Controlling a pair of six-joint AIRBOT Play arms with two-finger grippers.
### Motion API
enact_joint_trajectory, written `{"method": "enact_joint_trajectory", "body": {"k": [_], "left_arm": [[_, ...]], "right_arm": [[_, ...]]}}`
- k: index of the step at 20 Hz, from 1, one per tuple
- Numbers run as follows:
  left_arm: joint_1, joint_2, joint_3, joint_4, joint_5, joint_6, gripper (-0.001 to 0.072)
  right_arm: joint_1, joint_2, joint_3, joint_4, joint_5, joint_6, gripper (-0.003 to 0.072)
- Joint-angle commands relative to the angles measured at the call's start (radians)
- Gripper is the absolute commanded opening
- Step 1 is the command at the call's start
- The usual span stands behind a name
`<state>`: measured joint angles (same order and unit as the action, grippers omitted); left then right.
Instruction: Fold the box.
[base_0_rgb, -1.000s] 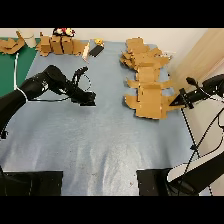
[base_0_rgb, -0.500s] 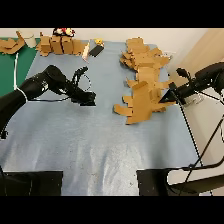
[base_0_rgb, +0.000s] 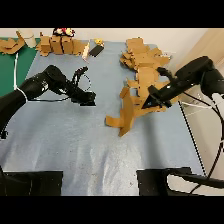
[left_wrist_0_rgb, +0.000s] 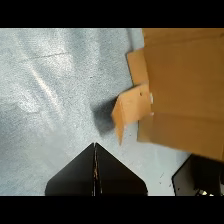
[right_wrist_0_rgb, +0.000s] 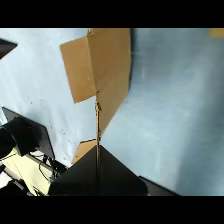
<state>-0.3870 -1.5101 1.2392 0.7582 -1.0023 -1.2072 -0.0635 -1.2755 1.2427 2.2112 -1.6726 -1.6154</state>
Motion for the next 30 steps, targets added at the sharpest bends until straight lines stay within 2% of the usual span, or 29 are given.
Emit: {"method": "enact_joint_trajectory", "body": {"k": [1, 7, 11, 13, 17, 21, 30], "left_arm": [[0.000, -0.001, 0.000, 0.000, 0.000, 0.000, 0.0011], [0.000, -0.001, 0.000, 0.000, 0.000, 0.000, 0.0011], [0.000, -0.001, 0.000, 0.000, 0.001, 0.000, 0.0011], [0.000, -0.001, 0.000, 0.000, -0.002, -0.001, 0.0011], [0.000, -0.001, 0.000, -0.001, -0.014, -0.002, 0.0011], [0.001, -0.001, 0.000, -0.001, -0.014, -0.002, 0.0011], [0.001, -0.001, 0.000, -0.003, -0.026, -0.002, 0.0010]], "right_arm": [[0.164, 0.047, -0.016, 0.025, 0.051, 0.125, 0.0005], [0.410, 0.082, 0.025, 0.122, 0.192, 0.255, 0.0005], [0.435, 0.082, 0.082, 0.110, 0.204, 0.301, 0.0006], [0.430, 0.080, 0.082, 0.032, 0.189, 0.326, 0.0005], [0.430, 0.062, 0.067, -0.217, 0.159, 0.369, 0.0006], [0.429, 0.040, -0.022, -0.256, 0.166, 0.370, 0.0005], [0.429, 0.042, -0.042, -0.638, 0.071, 0.418, 0.0005]]}}
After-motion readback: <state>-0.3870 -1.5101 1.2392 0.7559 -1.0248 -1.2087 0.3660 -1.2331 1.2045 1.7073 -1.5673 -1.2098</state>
